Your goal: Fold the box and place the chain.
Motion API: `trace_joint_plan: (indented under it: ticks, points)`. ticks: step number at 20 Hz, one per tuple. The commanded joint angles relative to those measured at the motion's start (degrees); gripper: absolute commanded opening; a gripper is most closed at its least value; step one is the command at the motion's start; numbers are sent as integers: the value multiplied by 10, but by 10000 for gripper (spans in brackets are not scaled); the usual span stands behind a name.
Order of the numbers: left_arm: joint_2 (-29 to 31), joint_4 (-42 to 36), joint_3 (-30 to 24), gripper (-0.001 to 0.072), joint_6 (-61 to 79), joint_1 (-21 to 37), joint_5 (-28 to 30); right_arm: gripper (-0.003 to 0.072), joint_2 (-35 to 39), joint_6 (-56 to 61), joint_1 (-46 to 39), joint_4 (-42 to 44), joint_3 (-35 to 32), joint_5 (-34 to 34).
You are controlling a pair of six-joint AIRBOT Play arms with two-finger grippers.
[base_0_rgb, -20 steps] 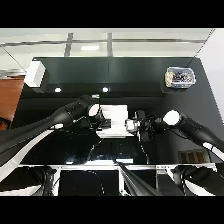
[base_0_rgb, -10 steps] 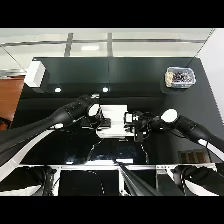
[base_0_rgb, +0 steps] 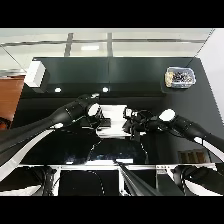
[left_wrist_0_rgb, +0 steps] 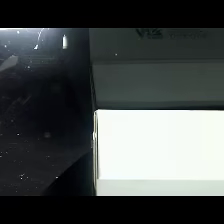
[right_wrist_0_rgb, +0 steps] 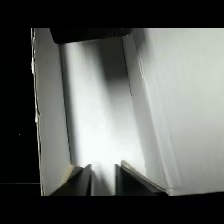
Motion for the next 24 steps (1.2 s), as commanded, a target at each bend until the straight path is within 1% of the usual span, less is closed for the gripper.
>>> trace_joint_plan:
  ticks: [1, 2, 3, 4, 5, 6, 7, 9, 10, 11, 12, 13, 14, 16, 17, 19, 21, 22, 23, 24]
  points:
    - [0, -1, 0, 28, 0, 0, -1, 403, -1, 11, 0, 3, 0, -2]
    - [0, -1, 0, 28, 0, 0, -1, 377, -1, 15, 0, 2, 0, 0]
    - [0, -1, 0, 28, 0, 0, -1, 187, -1, 25, 0, -1, 0, 5]
    - [0, -1, 0, 28, 0, 0, -1, 13, 0, 41, 0, -3, 0, 11]
    - [0, -1, 0, 28, 0, 0, -1, 11, 5, 93, -2, -5, 1, 13]
    - [0, -1, 0, 28, 0, 0, -1, 10, 18, 175, -9, -18, 9, 18]
    - [0, -1, 0, 28, 0, 0, -1, 11, 39, 287, -29, -65, 30, 33]
    - [0, -1, 0, 28, 0, 0, -1, 11, 90, 480, -97, -203, 86, 82]
    - [0, -1, 0, 28, 0, 0, -1, 11, 116, 553, -145, -274, 110, 104]
    - [0, -1, 0, 27, 0, 0, -1, 11, 137, 606, -195, -326, 119, 106]
    - [0, -1, 0, 28, 0, 0, -1, 11, 153, 654, -255, -364, 116, 93]
    - [0, -1, 0, 28, 0, 0, -1, 11, 156, 700, -311, -379, 108, 81]
    - [0, -1, 0, 28, 0, 0, -1, 11, 153, 762, -367, -371, 86, 61]
    - [0, -1, 0, 27, 0, 0, -1, 11, 148, 873, -436, -340, 21, 41]
    - [0, -1, 0, 28, 0, 0, -1, 11, 147, 878, -445, -303, -13, 48]
    - [0, 0, 0, 28, 0, 0, -1, 10, 142, 817, -416, -264, -51, 86]
    - [0, -1, 0, 28, 0, 0, -1, 11, 118, 775, -367, -238, -58, 166]
    - [0, -1, 0, 28, 0, 0, -1, 10, 100, 750, -341, -208, -58, 198]
    - [0, -1, 0, 28, 0, 0, -1, 11, 85, 727, -318, -172, -58, 209]
    - [0, -1, 0, 28, 0, 0, -1, 10, 73, 702, -291, -134, -58, 207]
